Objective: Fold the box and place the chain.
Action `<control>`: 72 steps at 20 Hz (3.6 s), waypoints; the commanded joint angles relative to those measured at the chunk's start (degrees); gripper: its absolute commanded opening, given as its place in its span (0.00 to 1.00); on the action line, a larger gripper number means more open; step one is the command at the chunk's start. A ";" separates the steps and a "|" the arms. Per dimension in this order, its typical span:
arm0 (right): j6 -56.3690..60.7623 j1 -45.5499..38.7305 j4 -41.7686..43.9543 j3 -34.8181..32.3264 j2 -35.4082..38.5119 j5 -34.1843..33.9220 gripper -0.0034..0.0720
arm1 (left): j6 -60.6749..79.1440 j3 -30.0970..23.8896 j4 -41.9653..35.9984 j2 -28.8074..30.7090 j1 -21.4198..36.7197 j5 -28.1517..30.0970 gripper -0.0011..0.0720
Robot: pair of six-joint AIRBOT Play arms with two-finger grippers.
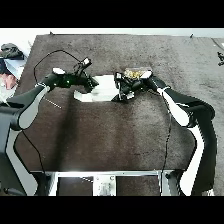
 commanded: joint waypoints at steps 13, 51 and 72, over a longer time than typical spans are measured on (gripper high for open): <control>-0.09 0.09 -0.11 0.07 0.02 -0.09 0.47 | 1.44 8.68 6.93 7.85 7.87 -21.44 0.05; -0.09 0.09 -0.11 0.07 0.02 -0.09 0.47 | 4.39 -2.14 25.24 6.03 0.24 -8.44 0.82; -0.09 0.09 -0.11 0.07 0.02 -0.09 0.47 | 9.25 -3.26 15.54 4.76 0.24 -9.84 0.24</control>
